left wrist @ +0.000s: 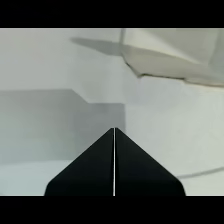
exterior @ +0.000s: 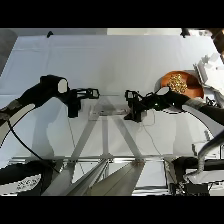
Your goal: Fold the box and place the chain.
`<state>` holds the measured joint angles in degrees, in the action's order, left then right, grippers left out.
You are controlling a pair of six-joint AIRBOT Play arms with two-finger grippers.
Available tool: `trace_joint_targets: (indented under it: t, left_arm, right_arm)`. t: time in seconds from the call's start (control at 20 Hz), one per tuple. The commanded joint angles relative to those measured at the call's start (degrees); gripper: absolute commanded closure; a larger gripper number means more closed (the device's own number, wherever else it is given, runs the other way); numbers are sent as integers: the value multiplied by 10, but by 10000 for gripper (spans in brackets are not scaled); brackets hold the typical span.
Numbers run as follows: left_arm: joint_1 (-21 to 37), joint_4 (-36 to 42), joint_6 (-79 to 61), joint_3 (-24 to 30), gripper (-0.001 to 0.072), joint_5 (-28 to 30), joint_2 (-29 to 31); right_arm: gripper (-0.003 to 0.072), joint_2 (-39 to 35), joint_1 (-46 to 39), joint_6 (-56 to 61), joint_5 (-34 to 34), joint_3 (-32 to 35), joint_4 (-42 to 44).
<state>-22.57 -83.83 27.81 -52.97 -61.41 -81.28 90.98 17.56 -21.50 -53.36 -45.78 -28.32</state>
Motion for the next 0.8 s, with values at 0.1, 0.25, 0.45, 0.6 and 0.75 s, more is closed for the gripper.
trace_joint_targets:
  t: [0.1,0.25,0.45,0.6,0.75]
  left_arm:
    - [30,66,-9,34,704,111,87]
    - [45,308,-74,34,705,81,140]
    - [28,370,-139,34,706,22,119]
    - [22,349,-139,34,706,23,70]
    - [17,309,-134,34,706,26,24]
  right_arm:
    - [230,0,0,0,0,0,0]
    - [230,0,0,0,0,0,0]
    - [230,0,0,0,0,0,0]
    - [230,0,0,0,0,0,0]
    - [230,0,0,0,0,0,0]
